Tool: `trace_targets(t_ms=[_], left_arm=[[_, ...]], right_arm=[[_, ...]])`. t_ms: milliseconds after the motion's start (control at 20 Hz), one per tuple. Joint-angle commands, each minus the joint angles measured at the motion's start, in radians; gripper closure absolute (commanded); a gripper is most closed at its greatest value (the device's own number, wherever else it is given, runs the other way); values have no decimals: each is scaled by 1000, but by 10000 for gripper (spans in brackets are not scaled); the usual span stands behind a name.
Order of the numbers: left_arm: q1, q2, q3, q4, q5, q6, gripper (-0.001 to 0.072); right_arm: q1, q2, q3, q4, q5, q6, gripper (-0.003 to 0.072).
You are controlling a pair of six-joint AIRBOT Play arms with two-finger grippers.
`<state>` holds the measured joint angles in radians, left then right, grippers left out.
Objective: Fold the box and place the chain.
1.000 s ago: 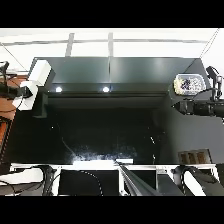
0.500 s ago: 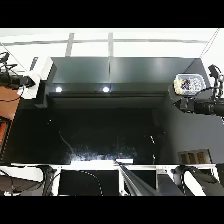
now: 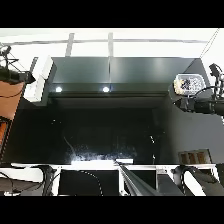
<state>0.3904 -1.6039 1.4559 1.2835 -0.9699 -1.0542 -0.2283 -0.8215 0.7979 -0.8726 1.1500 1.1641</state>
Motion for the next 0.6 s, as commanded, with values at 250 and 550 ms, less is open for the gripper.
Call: trace_targets(t_ms=[250,550], left_arm=[[-20,253,56,-15,-356,-181,688],[-267,741,-491,-113,1,-172,688]], right_arm=[[0,35,245,-153,158,-1,672],[37,272,-50,-150,-320,-73,672]])
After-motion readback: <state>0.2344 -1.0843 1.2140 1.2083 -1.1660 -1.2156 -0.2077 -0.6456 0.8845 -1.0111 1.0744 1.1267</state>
